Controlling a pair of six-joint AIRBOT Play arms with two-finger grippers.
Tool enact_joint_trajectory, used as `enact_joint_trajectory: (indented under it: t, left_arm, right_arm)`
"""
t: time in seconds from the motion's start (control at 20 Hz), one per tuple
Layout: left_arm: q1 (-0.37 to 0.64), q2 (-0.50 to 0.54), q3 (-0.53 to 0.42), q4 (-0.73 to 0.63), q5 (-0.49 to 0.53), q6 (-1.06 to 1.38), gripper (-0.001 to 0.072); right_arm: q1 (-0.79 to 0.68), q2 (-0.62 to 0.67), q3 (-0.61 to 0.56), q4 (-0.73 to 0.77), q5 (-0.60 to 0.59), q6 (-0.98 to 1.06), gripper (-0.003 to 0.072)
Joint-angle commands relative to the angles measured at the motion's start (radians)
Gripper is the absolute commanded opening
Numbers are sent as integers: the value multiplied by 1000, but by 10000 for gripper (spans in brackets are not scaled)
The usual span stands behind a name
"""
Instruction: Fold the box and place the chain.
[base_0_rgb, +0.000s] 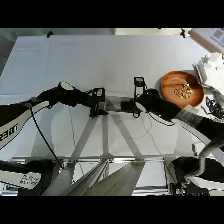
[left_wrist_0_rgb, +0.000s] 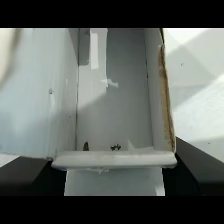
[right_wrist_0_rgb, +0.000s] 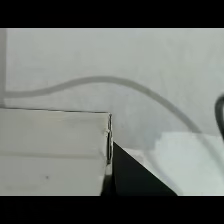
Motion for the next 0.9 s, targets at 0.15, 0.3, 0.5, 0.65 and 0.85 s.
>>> enact_joint_trajectory:
  t: [0.15,0.3,0.5,0.65,0.85]
  left_arm:
    - [0,1,0,8,3,2,387]
    - [1,1,0,8,3,2,387]
    - [1,1,0,8,3,2,387]
    - [0,1,0,8,3,2,387]
    - [0,1,0,8,3,2,387]
  right_arm:
    - [1,-2,0,4,-53,2,184]
    - [1,5,0,4,-19,-5,492]
    - [0,65,0,9,84,-89,492]
    - [0,158,0,10,179,-115,492]
    - [-8,304,0,5,228,-278,492]
